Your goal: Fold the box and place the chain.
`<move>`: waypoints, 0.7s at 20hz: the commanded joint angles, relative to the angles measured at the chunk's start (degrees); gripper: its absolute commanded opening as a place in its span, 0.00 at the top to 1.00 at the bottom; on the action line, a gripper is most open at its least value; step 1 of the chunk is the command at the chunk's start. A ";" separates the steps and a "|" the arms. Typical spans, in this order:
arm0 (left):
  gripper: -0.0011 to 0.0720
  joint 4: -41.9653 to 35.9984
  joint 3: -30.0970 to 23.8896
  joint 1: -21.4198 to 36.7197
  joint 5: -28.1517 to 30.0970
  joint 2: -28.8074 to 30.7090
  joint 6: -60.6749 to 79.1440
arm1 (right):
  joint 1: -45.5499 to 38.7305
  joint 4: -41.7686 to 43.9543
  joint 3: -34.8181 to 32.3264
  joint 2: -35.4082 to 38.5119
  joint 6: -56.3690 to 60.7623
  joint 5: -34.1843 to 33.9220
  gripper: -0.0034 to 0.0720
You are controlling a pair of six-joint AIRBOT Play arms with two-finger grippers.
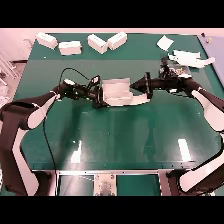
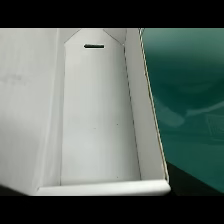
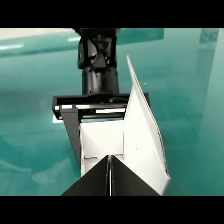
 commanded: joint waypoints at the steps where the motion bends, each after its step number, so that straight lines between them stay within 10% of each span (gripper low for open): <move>1: 0.25 0.07 0.07 0.04 0.02 0.04 -0.04 | 3.91 -3.17 0.09 0.00 -0.04 -5.53 0.94; 14: 0.25 0.28 0.04 0.02 -0.37 0.04 -0.48 | 4.76 -9.66 12.83 -5.90 2.99 -11.69 0.94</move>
